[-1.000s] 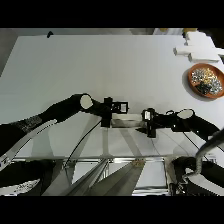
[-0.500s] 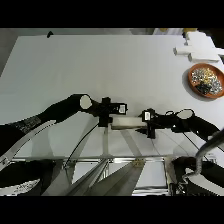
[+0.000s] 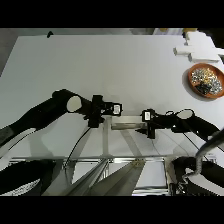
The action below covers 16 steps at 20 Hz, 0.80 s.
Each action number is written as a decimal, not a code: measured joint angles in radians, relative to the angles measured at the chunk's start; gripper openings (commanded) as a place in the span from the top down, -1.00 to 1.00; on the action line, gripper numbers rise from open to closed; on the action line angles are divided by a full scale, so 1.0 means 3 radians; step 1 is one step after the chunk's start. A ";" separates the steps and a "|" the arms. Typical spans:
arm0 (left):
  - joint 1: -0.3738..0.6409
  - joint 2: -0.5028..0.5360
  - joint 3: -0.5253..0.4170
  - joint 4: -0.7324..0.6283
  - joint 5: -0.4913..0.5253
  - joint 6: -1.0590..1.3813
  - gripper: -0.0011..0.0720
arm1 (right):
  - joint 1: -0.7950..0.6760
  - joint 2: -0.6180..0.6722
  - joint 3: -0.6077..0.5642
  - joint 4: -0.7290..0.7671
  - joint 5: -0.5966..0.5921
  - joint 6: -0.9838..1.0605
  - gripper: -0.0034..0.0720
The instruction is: Fold the box and place the chain.
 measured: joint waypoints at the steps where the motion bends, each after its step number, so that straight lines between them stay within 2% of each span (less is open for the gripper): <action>1: -0.0004 0.0114 0.0000 0.0042 -0.0055 -0.0090 0.79 | 0.0000 0.0000 0.0000 0.0003 -0.0003 0.0004 -0.18; 2: -0.0015 0.0215 0.0000 0.0067 -0.0100 -0.0158 0.95 | 0.0000 0.0000 0.0000 0.0003 -0.0003 0.0004 -0.18; 6: -0.0174 0.0434 0.0000 -0.0011 -0.0289 -0.0341 0.95 | 0.0000 0.0000 0.0000 -0.0001 -0.0001 -0.0003 -0.18; 10: -0.0468 0.0314 0.0000 -0.0216 -0.0249 -0.0478 0.96 | 0.0000 0.0000 0.0000 -0.0004 -0.0001 -0.0010 -0.18; 13: -0.0584 0.0125 0.0000 -0.0521 0.0078 -0.0539 0.96 | 0.0000 0.0000 0.0000 -0.0005 -0.0001 -0.0011 -0.18; 16: -0.0598 -0.0023 0.0000 -0.0776 0.0701 -0.0724 0.96 | 0.0000 0.0000 0.0000 -0.0005 -0.0001 -0.0013 -0.18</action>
